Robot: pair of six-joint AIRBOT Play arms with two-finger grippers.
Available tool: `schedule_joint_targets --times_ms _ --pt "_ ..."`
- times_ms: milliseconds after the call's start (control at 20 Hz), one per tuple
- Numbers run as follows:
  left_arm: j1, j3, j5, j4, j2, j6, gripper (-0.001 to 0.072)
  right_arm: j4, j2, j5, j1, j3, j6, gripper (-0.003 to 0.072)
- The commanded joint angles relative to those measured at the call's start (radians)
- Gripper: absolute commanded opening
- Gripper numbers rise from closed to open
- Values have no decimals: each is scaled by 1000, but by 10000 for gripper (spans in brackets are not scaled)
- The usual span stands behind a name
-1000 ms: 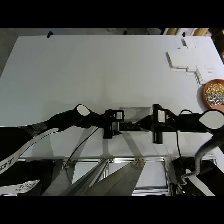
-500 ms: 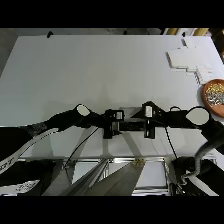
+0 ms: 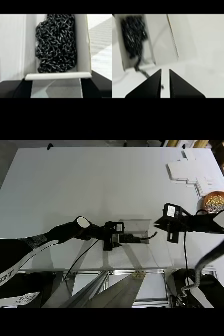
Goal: Fold the box and place the chain.
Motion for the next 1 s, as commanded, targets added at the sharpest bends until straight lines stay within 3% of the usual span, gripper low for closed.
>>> schedule_joint_targets --times_ms 0,100,150,550,950 --pt "0 0 0 0 0 0 253 -164 -42 -22 -77 -4 2 115" --pt "0 1 0 0 0 0 253 -168 -108 -47 -56 -21 -55 201" --pt "0 0 0 0 0 0 253 -170 -142 -60 -39 -31 -100 206" --pt "0 0 0 0 0 0 253 -170 -301 -126 52 -57 -235 203" --pt "0 1 0 0 0 0 253 -196 -330 -177 85 -70 -235 198"
